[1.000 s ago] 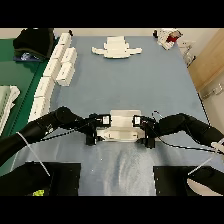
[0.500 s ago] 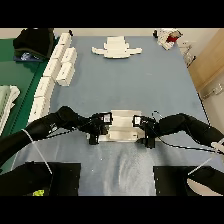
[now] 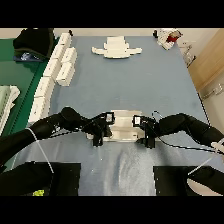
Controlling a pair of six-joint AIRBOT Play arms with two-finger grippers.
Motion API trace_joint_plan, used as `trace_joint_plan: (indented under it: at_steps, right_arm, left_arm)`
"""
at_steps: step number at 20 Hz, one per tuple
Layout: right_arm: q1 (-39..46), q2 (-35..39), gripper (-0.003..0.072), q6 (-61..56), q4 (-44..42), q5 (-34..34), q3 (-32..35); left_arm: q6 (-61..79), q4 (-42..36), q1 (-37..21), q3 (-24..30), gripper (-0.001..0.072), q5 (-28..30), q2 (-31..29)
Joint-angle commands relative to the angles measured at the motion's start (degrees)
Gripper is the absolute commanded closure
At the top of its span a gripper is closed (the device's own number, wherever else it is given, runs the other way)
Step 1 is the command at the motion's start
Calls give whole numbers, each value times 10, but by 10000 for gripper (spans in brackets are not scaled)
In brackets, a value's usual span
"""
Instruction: Fold the box.
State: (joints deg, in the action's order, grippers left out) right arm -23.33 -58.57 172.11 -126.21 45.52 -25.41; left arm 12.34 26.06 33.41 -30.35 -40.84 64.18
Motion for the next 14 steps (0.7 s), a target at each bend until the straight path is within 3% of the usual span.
trace_joint_plan:
  at_steps: [1, 2, 3, 4, 10, 11, 12, 13, 14]
  right_arm:
    - [0, 0, 176, 0, 0, 0, -1]
    - [0, 0, 176, 0, 0, 0, -1]
    - [0, 0, 176, 0, 0, 0, -1]
    - [0, 0, 176, 0, 0, 0, -1]
    - [0, 0, 176, 0, 0, 0, -1]
    - [0, 0, 176, 0, 0, 0, -1]
    - [0, 0, 176, 0, 0, 0, -1]
    - [0, 0, 176, 0, 0, 0, -1]
    - [0, 0, 176, 0, 0, 0, -1]
  left_arm:
    - [7, -12, 2, 0, 653, 4, 5]
    - [7, -12, 2, 0, 482, 4, 5]
    - [7, -12, 2, 0, 228, 4, 5]
    - [6, -12, 2, 0, 170, 4, 5]
    - [-2, -12, 2, 0, 173, -2, 5]
    - [-18, -8, 2, 0, 360, -1, 5]
    - [-36, 14, 2, 0, 648, -1, 1]
    - [-64, 45, 2, 0, 698, -2, -5]
    - [-112, 71, 2, 0, 699, -1, -13]
